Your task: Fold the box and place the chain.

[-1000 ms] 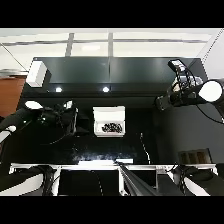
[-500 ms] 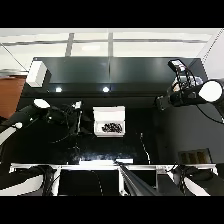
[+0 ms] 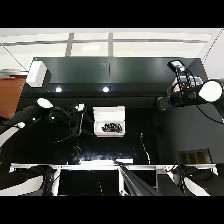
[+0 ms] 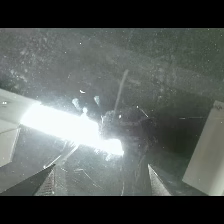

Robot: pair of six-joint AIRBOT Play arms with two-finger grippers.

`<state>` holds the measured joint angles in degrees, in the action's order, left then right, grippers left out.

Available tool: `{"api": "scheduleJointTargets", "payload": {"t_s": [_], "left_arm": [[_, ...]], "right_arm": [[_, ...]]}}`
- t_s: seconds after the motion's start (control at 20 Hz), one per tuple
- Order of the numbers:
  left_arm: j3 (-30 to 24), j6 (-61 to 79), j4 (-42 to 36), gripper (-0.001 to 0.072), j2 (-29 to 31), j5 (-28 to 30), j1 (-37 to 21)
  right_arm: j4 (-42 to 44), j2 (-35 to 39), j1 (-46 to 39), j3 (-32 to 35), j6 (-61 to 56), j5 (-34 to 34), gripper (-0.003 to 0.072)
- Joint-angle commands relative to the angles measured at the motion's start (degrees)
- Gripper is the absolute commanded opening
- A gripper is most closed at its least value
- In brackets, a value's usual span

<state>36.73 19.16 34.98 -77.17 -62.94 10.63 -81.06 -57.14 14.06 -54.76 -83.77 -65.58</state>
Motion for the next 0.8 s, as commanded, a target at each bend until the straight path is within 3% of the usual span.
{"api": "scheduleJointTargets", "payload": {"t_s": [0.0,0.25,0.45,0.75], "left_arm": [[0.7,-0.1,-0.3,0.0712,-0.6,0.1,1.8],[1.3,-0.9,-0.5,0.0712,-1.1,0.6,2.9],[1.3,-4.2,-0.3,0.0714,-1.1,4.3,4.0],[1.4,-3.4,-0.3,0.0713,-1.1,3.6,4.0]], "right_arm": [[0.0,0.0,0.0,0.0,0.0,-0.1,0.0706],[0.0,0.0,0.0,0.0,0.0,-0.2,0.0706],[0.0,0.0,0.0,0.0,0.0,-0.2,0.0706],[0.0,0.0,0.0,0.0,0.0,-0.2,0.0706]]}}
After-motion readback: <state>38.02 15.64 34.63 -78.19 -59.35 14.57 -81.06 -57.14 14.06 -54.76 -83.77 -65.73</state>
